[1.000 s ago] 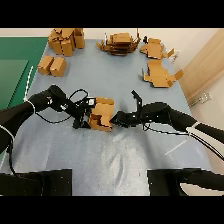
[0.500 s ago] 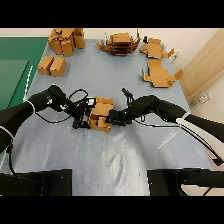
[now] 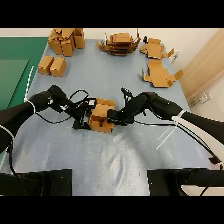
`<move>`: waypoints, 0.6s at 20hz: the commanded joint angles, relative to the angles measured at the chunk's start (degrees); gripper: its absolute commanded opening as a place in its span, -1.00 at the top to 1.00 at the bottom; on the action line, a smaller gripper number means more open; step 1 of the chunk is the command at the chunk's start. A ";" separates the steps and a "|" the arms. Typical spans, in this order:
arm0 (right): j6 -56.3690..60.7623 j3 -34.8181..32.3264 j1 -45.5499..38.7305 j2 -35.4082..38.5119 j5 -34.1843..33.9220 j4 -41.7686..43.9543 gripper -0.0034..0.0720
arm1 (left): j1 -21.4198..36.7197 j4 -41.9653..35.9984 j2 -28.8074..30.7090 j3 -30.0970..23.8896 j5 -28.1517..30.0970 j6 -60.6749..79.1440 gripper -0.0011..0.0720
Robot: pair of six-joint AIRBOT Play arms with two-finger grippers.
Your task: Fold the box.
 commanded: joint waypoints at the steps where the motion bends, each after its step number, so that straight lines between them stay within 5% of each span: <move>1: 1.90 0.33 0.92 -0.28 1.51 -0.96 -0.20 | 0.07 0.11 0.04 0.00 0.46 0.11 0.16; 12: 21.07 16.74 9.27 -10.03 -18.45 -19.37 -0.18 | 0.07 0.09 0.04 0.00 0.52 0.11 0.16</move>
